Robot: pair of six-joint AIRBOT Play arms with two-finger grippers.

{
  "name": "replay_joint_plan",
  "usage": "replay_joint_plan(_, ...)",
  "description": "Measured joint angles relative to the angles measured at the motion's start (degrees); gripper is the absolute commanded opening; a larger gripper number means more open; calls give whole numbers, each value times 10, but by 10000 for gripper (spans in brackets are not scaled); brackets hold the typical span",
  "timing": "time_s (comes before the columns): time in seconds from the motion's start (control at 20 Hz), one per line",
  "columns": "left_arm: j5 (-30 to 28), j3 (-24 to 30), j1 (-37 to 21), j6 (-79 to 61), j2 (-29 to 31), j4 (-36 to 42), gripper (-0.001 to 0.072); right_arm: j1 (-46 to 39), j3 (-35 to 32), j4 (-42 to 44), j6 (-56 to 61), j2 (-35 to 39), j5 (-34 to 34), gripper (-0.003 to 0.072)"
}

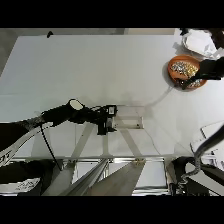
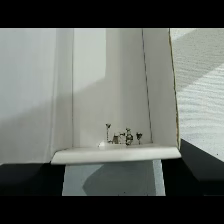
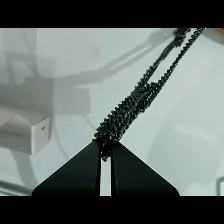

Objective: Fold the box and place the chain.

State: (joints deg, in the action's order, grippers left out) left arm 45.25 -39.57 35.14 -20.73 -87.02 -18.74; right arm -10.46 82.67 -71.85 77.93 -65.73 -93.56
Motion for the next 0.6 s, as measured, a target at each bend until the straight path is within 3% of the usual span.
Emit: replay_joint_plan(0.6,0,0,0,0,0,0,371,0,-233,81,0,265,5,22)
